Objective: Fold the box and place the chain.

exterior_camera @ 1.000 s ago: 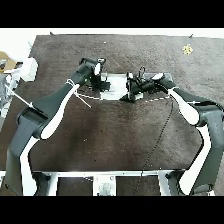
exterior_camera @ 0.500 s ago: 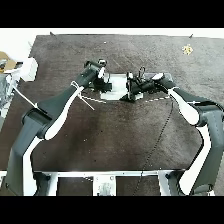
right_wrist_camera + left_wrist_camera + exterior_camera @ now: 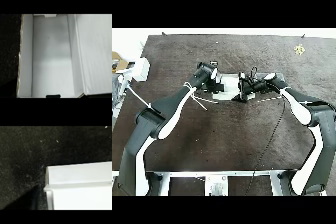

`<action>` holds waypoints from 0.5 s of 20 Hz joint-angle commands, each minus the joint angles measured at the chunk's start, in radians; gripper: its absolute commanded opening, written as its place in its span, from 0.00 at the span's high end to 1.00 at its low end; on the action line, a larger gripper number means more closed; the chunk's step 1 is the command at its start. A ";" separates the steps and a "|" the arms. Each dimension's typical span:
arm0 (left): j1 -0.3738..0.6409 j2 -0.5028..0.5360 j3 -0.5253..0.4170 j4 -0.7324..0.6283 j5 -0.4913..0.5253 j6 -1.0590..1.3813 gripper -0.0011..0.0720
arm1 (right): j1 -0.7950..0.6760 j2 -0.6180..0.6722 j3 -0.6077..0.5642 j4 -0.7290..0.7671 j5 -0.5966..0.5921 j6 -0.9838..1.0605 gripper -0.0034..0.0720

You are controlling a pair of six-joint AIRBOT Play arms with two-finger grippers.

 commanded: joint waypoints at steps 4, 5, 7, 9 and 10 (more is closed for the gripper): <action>0.000 0.000 0.001 0.003 -0.021 -0.028 0.76 | 0.001 0.001 -0.001 0.000 0.000 0.000 0.36; 0.000 0.000 0.001 0.003 -0.021 -0.028 0.76 | 0.001 0.001 0.000 0.000 0.000 0.000 0.36; 0.000 0.000 0.001 0.003 -0.023 -0.042 0.76 | 0.001 0.001 0.000 0.000 0.000 0.000 0.36; 0.000 0.000 0.001 0.002 -0.030 -0.055 0.92 | 0.001 0.001 -0.001 0.000 0.000 0.000 0.36; 0.000 -0.001 0.000 0.000 -0.033 -0.057 0.97 | 0.001 0.001 0.000 0.000 0.000 0.000 0.36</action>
